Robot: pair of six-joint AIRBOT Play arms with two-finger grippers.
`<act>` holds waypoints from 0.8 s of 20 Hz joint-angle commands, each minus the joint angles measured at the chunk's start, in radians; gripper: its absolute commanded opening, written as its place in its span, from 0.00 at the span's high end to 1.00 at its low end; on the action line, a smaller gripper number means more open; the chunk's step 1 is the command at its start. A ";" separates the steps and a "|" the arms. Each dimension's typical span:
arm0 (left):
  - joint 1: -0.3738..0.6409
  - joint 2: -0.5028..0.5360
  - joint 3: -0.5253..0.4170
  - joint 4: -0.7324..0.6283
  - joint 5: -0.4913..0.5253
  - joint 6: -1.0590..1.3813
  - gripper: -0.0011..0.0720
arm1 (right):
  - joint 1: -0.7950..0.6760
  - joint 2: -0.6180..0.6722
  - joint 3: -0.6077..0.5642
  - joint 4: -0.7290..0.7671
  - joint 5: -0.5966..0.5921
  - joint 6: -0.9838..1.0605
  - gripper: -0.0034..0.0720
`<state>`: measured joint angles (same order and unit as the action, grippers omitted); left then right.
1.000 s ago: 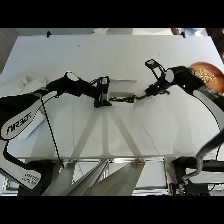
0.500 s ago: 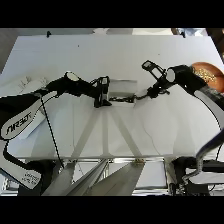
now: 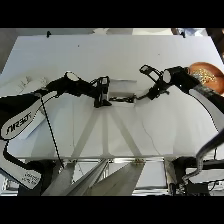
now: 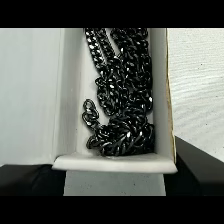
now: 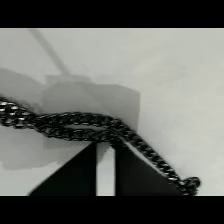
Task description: Fold the box and place the chain.
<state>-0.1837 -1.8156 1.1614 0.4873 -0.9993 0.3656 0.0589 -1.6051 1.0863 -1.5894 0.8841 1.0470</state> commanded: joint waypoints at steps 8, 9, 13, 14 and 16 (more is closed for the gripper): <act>0.001 0.001 0.000 0.000 0.000 0.000 0.30 | 0.001 0.089 -0.001 0.014 0.014 -0.063 0.66; 0.001 0.001 0.000 0.000 0.000 0.000 0.30 | -0.002 0.096 0.000 0.014 0.017 -0.084 0.50; 0.001 0.001 0.000 0.000 0.000 0.000 0.30 | -0.057 0.096 0.008 0.034 0.032 -0.164 0.48; 0.001 0.001 0.000 0.000 0.000 0.000 0.30 | -0.077 0.096 0.009 0.045 0.037 -0.200 0.38; 0.001 0.001 0.000 0.000 0.000 0.000 0.30 | -0.115 0.093 0.009 0.053 0.043 -0.266 0.24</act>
<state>-0.1837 -1.8156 1.1614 0.4870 -0.9993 0.3656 -0.0124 -1.5131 1.0927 -1.5570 0.9146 0.8776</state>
